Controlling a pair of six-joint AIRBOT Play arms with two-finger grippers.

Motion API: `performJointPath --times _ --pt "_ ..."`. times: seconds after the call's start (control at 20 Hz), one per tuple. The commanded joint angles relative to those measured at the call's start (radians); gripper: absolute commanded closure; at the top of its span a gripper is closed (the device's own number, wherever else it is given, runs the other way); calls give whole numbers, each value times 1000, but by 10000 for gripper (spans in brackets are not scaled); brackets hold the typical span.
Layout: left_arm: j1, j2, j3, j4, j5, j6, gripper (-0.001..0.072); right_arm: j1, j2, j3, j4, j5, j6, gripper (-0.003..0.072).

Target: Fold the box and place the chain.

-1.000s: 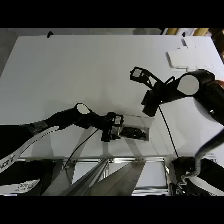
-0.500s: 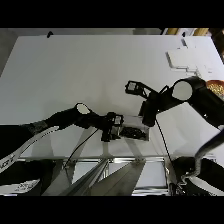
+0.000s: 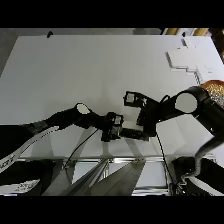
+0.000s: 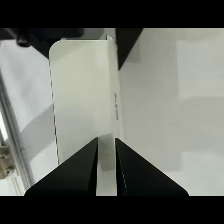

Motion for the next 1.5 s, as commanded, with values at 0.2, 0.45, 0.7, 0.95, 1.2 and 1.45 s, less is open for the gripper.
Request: performJointPath --times 0.2,0.45,0.7,0.95,1.2,1.45 --pt "0 0 1 0 0 0 500 3 94 -95 48 -33 -41 489" --pt "0 0 0 0 0 1 500 3 147 -179 52 -67 -42 413" --pt "0 0 1 0 0 0 500 3 148 -192 52 -105 -43 417" --pt "0 0 1 0 0 1 500 92 149 -192 -28 -159 -43 531" --pt "0 0 0 0 0 0 500 109 149 -192 -71 -181 -32 564" --pt "0 0 0 0 0 0 500 109 149 -193 -77 -207 -36 590"
